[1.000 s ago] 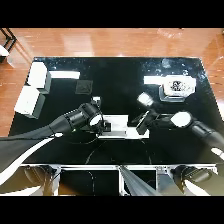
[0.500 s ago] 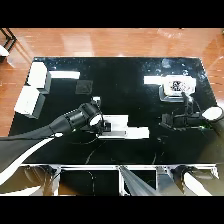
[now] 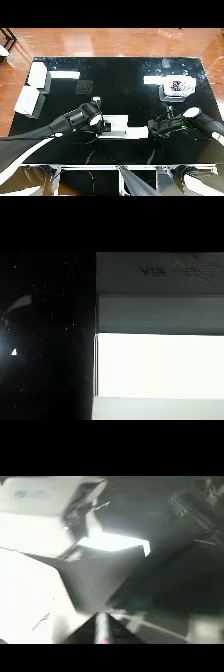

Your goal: Fold the box and place the chain.

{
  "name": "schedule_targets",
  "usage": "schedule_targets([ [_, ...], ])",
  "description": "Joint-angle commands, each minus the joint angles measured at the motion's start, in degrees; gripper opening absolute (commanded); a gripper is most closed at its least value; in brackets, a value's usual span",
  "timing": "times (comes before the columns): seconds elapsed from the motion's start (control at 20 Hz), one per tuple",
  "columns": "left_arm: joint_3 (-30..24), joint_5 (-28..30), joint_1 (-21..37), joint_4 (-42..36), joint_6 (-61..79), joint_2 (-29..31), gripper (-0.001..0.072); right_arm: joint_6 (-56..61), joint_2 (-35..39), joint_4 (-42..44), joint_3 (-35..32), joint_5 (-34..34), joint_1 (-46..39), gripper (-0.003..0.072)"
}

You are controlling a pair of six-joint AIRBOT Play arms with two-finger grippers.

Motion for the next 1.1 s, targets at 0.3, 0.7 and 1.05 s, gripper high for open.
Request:
schedule_targets([
  [0.3, -0.02, -0.55, 0.04, 0.09, 0.09, 0.0, 0.002, -5.9, -1.42, 3.58, 6.43, 8.37, 5.51, 0.0702],
  [0.7, -0.02, -0.55, 0.04, 0.07, 0.07, 0.0, 0.002, -5.84, -1.4, 5.79, 8.7, 10.8, 6.95, 0.0701],
  [1.05, -0.02, -0.52, 0.07, 0.13, 0.09, 0.0, 0.002, 2.36, -1.4, 6.45, 8.7, 0.5, 15.85, 0.0699],
])
